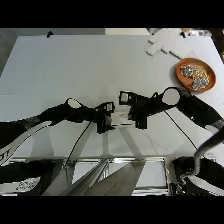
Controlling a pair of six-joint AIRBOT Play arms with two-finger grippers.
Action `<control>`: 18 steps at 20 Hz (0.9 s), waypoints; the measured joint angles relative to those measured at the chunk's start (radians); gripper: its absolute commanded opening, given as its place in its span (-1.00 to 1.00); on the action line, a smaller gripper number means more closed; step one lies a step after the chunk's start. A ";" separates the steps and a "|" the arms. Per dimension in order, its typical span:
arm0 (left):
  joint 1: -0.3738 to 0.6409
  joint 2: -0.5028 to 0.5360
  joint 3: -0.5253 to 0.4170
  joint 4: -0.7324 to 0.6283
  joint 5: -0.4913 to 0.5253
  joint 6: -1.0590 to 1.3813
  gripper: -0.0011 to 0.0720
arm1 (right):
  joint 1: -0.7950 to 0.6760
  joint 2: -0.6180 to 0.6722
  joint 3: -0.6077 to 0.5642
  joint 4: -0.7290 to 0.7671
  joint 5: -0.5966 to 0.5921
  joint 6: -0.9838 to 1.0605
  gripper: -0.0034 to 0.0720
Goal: Fold the box and place the chain.
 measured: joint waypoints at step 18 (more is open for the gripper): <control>0.000 0.000 0.000 0.004 -0.006 0.005 -0.60 | 0.000 0.000 -0.047 0.020 0.027 0.000 -0.30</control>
